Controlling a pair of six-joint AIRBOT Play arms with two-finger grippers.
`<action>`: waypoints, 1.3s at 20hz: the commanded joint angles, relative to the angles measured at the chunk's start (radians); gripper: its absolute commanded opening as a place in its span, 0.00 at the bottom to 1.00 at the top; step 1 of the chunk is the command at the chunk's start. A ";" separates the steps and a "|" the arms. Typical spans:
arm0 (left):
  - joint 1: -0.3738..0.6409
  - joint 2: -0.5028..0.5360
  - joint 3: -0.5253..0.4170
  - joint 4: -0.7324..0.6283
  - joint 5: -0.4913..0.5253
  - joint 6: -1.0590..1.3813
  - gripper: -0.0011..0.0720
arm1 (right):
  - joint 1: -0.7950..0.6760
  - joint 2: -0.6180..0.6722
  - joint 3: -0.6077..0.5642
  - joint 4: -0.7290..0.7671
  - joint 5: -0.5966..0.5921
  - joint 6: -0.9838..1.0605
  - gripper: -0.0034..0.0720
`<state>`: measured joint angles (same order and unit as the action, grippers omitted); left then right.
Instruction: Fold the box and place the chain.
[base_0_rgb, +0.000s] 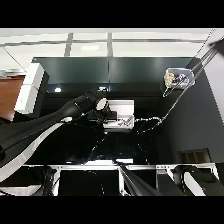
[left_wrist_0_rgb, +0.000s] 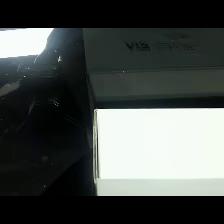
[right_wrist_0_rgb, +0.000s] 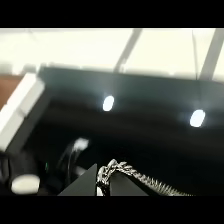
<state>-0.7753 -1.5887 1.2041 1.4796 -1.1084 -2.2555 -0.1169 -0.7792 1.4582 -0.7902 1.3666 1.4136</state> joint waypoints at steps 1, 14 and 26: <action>0.000 0.000 0.001 0.000 0.000 0.000 0.06 | 0.006 0.000 -0.165 0.132 0.042 -0.029 0.07; 0.000 0.000 0.001 0.001 0.000 0.000 0.06 | 0.426 -0.239 -0.485 0.248 -0.277 -0.109 0.08; 0.000 0.000 0.001 0.001 0.000 0.000 0.06 | 0.519 -0.316 -0.688 0.240 -0.579 -0.088 0.15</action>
<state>-0.7753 -1.5887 1.2041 1.4799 -1.1080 -2.2555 0.3786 -1.0660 0.8021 -0.5495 0.8829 1.3167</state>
